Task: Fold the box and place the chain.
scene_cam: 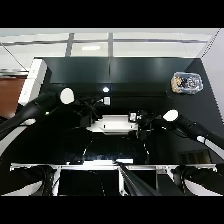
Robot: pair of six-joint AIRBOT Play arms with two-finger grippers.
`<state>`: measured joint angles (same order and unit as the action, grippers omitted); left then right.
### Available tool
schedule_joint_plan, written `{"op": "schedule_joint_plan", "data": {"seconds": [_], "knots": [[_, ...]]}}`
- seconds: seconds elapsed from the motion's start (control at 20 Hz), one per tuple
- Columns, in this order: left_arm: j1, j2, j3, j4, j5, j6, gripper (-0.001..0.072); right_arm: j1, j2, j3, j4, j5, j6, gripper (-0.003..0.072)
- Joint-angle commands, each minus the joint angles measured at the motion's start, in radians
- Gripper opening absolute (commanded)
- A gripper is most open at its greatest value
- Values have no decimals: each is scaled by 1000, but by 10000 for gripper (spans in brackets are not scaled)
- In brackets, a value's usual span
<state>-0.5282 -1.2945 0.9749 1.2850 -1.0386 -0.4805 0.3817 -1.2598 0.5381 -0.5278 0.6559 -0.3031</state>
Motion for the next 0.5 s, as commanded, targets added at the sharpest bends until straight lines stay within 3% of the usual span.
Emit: {"op": "schedule_joint_plan", "data": {"seconds": [0.0,0.05,0.2,0.35,0.45], "knots": [[2,99,1,184,-123,-309,246,1,-1,0,0,1,-1,247],[2,116,1,182,-162,-354,33,1,-1,0,0,1,-1,247],[2,127,-9,51,-241,-517,30,1,-1,0,0,1,-1,247],[2,127,-105,-385,-220,-494,30,1,-1,0,0,1,-1,247],[3,127,-188,-618,-110,-402,30,1,-1,0,0,1,0,246]]}}
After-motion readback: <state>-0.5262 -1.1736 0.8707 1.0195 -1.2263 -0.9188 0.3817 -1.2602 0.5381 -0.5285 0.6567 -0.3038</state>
